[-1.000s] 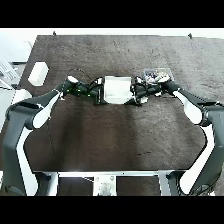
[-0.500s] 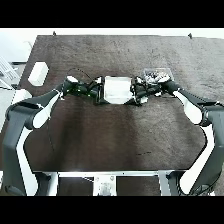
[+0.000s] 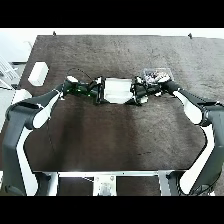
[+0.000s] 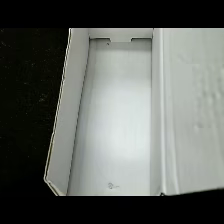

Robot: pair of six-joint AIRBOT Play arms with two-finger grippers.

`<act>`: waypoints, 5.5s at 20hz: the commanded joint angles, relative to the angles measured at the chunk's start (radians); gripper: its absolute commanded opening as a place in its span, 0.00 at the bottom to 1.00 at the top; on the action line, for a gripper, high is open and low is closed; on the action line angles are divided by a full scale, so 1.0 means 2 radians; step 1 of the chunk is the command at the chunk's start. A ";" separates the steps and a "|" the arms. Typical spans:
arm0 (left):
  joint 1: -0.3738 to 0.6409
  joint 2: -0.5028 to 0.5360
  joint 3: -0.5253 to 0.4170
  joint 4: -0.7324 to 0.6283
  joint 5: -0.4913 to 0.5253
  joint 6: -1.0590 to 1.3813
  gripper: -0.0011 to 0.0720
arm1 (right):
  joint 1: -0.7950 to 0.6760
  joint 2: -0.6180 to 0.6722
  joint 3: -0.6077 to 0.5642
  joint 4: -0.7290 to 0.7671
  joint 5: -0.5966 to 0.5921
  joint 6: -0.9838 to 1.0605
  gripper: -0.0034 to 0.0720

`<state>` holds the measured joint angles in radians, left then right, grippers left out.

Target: Fold the box and place the chain.

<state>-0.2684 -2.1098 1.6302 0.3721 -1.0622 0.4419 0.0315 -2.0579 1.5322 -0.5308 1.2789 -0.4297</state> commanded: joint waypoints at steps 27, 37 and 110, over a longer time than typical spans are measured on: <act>0.000 0.000 0.001 -0.001 0.003 0.002 0.41 | 0.000 0.000 0.000 0.000 0.002 0.000 0.82; 0.000 0.000 0.001 -0.002 0.003 0.002 0.41 | -0.014 0.024 0.002 -0.010 0.008 0.045 1.00; 0.000 0.000 0.001 -0.003 0.003 0.002 0.41 | 0.005 0.207 -0.091 -0.215 -0.108 0.212 0.87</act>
<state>-0.2684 -2.1101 1.6306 0.3653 -1.0569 0.4461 0.0326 -1.6257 1.3674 -0.9627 1.0908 0.0315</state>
